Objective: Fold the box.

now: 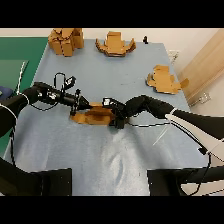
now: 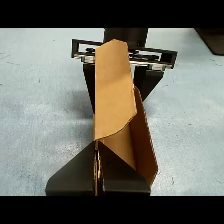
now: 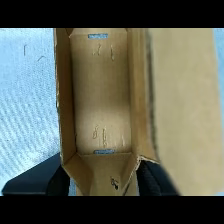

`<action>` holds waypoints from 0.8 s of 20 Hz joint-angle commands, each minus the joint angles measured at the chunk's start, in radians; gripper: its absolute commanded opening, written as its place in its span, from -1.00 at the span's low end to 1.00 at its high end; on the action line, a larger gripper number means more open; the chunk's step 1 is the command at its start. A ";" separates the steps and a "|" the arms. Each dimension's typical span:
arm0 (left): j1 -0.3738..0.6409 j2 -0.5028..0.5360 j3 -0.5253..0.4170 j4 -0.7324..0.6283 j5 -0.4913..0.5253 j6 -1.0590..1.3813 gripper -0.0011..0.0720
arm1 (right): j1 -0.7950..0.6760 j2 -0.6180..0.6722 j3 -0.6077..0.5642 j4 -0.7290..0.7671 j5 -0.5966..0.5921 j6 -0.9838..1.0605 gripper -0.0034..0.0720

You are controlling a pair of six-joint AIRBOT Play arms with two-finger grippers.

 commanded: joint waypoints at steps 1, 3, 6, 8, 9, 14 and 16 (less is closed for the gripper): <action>0.000 0.000 0.000 0.001 0.003 0.000 -0.92 | 0.000 -0.013 0.000 0.001 0.000 -0.008 0.43; 0.000 0.000 0.000 0.000 0.004 0.000 -0.92 | 0.000 -0.013 0.001 0.002 -0.001 -0.008 0.43; 0.000 0.000 0.000 0.001 0.004 0.000 -0.92 | 0.000 -0.013 0.001 0.000 -0.006 -0.016 -0.04; 0.000 0.000 0.000 0.000 0.004 0.000 -0.92 | 0.000 -0.013 0.001 0.000 -0.006 -0.016 -0.35; 0.000 0.000 0.000 0.000 0.004 0.000 -0.92 | 0.000 -0.013 0.001 0.000 -0.007 -0.016 -0.76; 0.006 0.000 0.002 -0.008 0.005 -0.025 0.43 | -0.001 -0.013 0.001 -0.014 -0.006 -0.016 -0.88; 0.023 0.006 0.010 -0.026 0.042 -0.129 0.90 | -0.002 -0.013 0.001 -0.019 -0.006 -0.015 -0.88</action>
